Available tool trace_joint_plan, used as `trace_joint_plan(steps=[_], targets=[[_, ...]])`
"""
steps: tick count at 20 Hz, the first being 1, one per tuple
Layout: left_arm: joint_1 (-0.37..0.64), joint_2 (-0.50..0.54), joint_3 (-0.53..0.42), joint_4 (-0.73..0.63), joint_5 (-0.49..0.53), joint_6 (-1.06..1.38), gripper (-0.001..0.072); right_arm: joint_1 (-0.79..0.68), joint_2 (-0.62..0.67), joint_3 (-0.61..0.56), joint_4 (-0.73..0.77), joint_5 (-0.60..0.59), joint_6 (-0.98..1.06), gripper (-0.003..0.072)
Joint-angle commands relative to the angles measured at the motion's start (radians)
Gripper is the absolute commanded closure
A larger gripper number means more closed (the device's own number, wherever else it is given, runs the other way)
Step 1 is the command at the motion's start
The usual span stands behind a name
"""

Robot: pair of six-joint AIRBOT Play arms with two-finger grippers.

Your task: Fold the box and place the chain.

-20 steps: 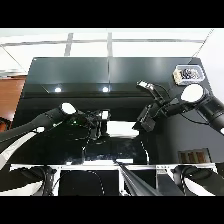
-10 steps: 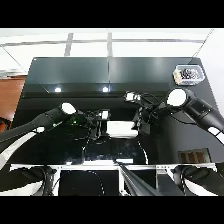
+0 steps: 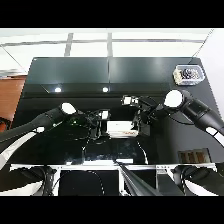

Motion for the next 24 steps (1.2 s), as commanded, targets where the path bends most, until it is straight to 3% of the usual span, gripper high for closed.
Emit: trace_joint_plan(steps=[1, 2, 4, 21, 24], targets=[[0.0, 0.0, 0.001, 0.0, 0.0, 0.001, 0.0317, 0.008, -0.001, 0.0, -0.03, 0.022, 0.0, 0.0482], [0.0, 0.0, 0.001, 0.0, 0.0, 0.001, 0.0317, 0.008, -0.001, 0.0, -0.035, 0.026, 0.0, 0.0481], [0.0, 0.0, 0.001, 0.001, 0.0, 0.001, 0.0317, 0.008, 0.0, 0.0, -0.038, 0.026, 0.0, 0.041], [0.0, 0.0, 0.001, 0.0, 0.0, 0.001, 0.0317, 0.025, -0.002, -0.043, -0.042, -0.011, 0.0, 0.041], [0.0, 0.0, 0.001, 0.0, 0.0, 0.001, 0.0317, 0.015, 0.036, -0.022, -0.039, 0.008, 0.102, 0.0411]])
